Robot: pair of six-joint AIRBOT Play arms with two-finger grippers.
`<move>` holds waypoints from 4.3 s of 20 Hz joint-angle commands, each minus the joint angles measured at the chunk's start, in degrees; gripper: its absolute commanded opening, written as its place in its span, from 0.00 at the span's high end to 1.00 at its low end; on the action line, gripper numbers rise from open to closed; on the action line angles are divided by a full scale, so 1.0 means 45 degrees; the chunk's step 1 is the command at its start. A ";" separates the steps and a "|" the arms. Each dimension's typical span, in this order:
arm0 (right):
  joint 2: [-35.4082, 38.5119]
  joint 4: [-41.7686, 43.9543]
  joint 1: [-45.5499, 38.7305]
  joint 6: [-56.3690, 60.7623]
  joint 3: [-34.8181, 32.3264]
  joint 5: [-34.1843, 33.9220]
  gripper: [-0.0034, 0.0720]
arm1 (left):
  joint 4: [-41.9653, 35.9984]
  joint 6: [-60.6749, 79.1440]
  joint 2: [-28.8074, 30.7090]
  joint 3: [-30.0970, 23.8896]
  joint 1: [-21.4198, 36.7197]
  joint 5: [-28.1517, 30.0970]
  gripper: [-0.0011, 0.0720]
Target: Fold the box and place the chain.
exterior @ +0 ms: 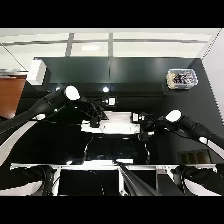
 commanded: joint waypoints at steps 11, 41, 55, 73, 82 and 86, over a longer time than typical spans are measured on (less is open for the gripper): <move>-0.0233 -0.0384 0.0544 0.0583 0.0209 -0.0578 0.03 | -0.0005 0.0000 0.0010 0.0010 0.0010 -0.0005 0.95; -0.0233 -0.0427 0.0544 0.0515 0.0204 -0.0481 0.85 | -0.4629 -0.7713 0.2191 -0.1438 0.2108 -0.4420 0.95; -0.0233 -0.0427 0.0544 0.0515 0.0204 -0.0486 0.85 | -0.1190 -0.8616 -0.0743 -0.0641 0.1035 0.0510 0.95; -0.0233 -0.0408 0.0544 0.0520 0.0204 -0.0491 0.84 | -0.1987 -0.5940 0.4741 -0.3483 0.4061 -0.2297 0.75; -0.0233 -0.0398 0.0544 0.0520 0.0204 -0.0505 0.84 | -0.0510 0.0544 0.4075 -0.4857 0.1205 0.1875 0.01; -0.0233 -0.0398 0.0544 0.0520 0.0204 -0.0500 0.84 | -0.0962 0.0539 0.2788 -0.4566 0.0879 0.2608 0.02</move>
